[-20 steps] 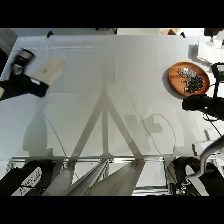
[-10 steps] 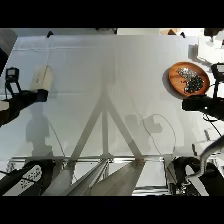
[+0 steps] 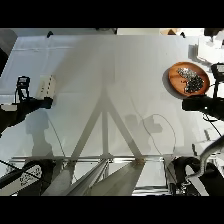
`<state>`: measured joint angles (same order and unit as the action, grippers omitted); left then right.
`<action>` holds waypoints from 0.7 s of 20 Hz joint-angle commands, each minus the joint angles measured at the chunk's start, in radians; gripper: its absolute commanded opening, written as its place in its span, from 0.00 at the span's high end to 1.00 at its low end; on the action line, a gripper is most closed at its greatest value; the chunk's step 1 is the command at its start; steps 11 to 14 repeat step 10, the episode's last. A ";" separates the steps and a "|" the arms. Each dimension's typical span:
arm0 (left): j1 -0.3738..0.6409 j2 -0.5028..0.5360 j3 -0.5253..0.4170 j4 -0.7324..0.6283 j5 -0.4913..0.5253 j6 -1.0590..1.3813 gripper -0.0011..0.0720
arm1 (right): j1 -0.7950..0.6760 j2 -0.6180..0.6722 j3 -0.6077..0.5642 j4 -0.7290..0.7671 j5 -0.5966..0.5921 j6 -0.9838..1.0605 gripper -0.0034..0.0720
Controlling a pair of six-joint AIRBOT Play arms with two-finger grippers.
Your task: Fold the box and place the chain.
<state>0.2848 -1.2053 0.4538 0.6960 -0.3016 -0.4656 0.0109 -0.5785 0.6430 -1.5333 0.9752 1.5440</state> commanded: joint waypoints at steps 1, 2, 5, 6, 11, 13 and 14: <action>0.000 0.013 -0.001 0.000 -0.048 0.043 0.03 | -0.001 0.001 0.001 0.000 0.000 0.000 0.94; 0.000 0.034 -0.001 0.000 -0.056 0.043 0.03 | -0.001 0.001 0.001 0.000 0.000 0.000 0.94; 0.000 0.124 -0.001 0.000 -0.064 0.043 0.03 | -0.001 0.001 0.001 0.000 0.000 0.000 0.94; 0.000 0.163 -0.001 0.000 -0.074 0.043 0.03 | -0.001 0.001 0.001 0.000 0.000 0.000 0.94; 0.000 0.322 -0.001 -0.007 -0.146 0.039 0.03 | -0.001 0.001 0.001 0.000 0.000 0.000 0.94; 0.000 0.322 -0.001 -0.007 -0.146 0.039 0.03 | -0.001 0.001 0.001 0.000 0.000 0.000 0.94; 0.000 0.322 -0.001 -0.007 -0.146 0.039 0.03 | -0.001 0.001 0.001 0.000 0.000 0.000 0.94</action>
